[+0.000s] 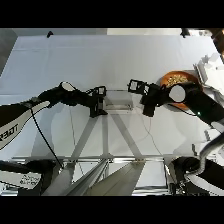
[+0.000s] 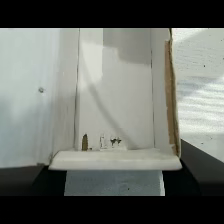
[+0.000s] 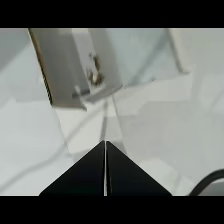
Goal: Fold the box and place the chain.
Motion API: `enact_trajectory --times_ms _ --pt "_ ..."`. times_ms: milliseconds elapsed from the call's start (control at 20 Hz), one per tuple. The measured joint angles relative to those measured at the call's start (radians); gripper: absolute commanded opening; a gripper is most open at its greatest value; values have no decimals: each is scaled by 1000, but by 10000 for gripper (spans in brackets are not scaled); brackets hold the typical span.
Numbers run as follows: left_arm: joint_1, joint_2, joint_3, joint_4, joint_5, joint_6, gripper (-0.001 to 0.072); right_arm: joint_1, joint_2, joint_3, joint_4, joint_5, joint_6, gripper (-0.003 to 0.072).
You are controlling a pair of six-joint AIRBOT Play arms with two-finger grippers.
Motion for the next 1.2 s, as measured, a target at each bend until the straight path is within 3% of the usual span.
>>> enact_trajectory --times_ms 200,400,700,1000,1200 --pt "0 0 0 0 0 0 257 -5 -98 0 -17 -7 -20 4" --pt "0 0 0 0 0 0 257 -6 -184 0 -3 -95 -26 5" --pt "0 0 0 0 0 0 257 -6 -220 0 5 -201 -29 4" --pt "0 0 0 0 0 0 257 -13 -225 5 7 -154 -59 4" --pt "0 0 0 0 0 0 257 -73 -241 53 50 -27 -180 6"
